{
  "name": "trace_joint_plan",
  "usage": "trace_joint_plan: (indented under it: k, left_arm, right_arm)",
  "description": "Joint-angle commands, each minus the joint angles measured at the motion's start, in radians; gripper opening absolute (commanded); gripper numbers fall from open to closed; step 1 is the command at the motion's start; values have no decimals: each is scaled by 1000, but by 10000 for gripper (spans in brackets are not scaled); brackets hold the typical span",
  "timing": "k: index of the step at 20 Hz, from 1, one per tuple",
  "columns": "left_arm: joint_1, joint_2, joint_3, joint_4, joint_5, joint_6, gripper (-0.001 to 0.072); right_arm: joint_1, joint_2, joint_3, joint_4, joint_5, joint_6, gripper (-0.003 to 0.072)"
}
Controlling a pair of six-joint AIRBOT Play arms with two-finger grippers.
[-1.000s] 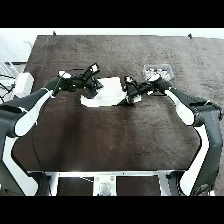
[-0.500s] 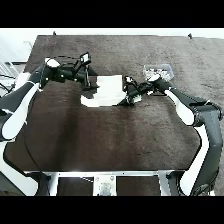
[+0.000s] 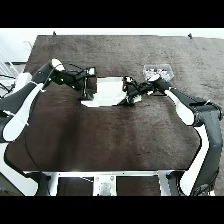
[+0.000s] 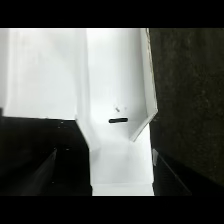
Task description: Fold the box and place the chain.
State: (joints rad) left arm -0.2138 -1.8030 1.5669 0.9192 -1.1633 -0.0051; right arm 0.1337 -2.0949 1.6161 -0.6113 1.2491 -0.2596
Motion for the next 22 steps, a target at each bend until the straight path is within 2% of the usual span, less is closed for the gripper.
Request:
trace_joint_plan:
  k: [1, 13, 14, 15, 16, 21, 22]
  left_arm:
    - [-31, -24, -2, 46, 24, -16, 705]
    - [-56, -63, -2, 42, 52, -47, 702]
    - [-56, -63, -2, 41, 53, -47, 642]
    - [-56, -63, -2, 40, 51, -47, 510]
    - [-56, -63, -2, 39, 52, -47, 473]
    - [-56, -65, -2, -12, 45, -46, 471]
    - [-56, -67, -2, -22, 45, -45, 394]
  right_arm:
    - [0, -1, 0, 0, 0, 0, 516]
    - [0, -1, 0, 0, 0, 0, 516]
    - [0, -1, 0, 0, 0, 0, 516]
    - [0, -1, 0, 0, 0, 0, 516]
    - [0, -1, 0, 0, 0, 0, 516]
    - [0, -1, 0, 0, 0, 0, 516]
    - [0, -1, 0, 0, 0, 0, 516]
